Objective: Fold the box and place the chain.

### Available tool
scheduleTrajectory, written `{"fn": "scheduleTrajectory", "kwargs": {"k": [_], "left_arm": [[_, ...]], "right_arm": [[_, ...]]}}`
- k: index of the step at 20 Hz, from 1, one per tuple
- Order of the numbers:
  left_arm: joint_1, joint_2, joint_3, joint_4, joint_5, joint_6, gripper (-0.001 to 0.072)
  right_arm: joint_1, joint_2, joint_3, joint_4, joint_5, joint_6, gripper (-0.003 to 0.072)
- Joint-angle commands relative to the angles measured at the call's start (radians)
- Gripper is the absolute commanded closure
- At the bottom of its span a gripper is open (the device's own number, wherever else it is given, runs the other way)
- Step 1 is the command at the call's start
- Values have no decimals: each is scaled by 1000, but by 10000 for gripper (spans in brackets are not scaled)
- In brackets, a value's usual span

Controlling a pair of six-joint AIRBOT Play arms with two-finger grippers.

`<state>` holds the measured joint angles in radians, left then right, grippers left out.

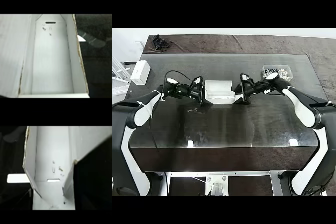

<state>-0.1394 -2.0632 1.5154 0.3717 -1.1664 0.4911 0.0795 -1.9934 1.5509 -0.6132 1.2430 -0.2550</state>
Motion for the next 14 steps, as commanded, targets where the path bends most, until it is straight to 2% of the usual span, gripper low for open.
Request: {"fn": "scheduleTrajectory", "kwargs": {"k": [1,4,5,6,7,8,10,12,14], "left_arm": [[0,-1,0,1,-4,-1,354],[0,-1,0,2,-3,-1,354],[0,-1,0,2,-3,-1,354],[0,-1,0,2,-3,-1,354],[0,-1,0,2,-3,-1,354],[0,-1,0,2,-3,-1,354],[0,-1,0,1,-3,-1,354],[0,-1,0,2,-3,-1,354],[0,0,0,2,-3,-1,354]], "right_arm": [[-64,46,1,-7,68,16,-34],[-93,109,1,-5,117,77,-19],[-94,128,1,-5,140,100,70],[-90,142,1,0,187,112,330],[-82,149,1,25,254,119,680],[-69,148,0,84,304,117,673],[-31,148,-2,171,320,117,673],[13,147,-2,206,247,119,674],[47,144,-2,200,100,121,674]]}}
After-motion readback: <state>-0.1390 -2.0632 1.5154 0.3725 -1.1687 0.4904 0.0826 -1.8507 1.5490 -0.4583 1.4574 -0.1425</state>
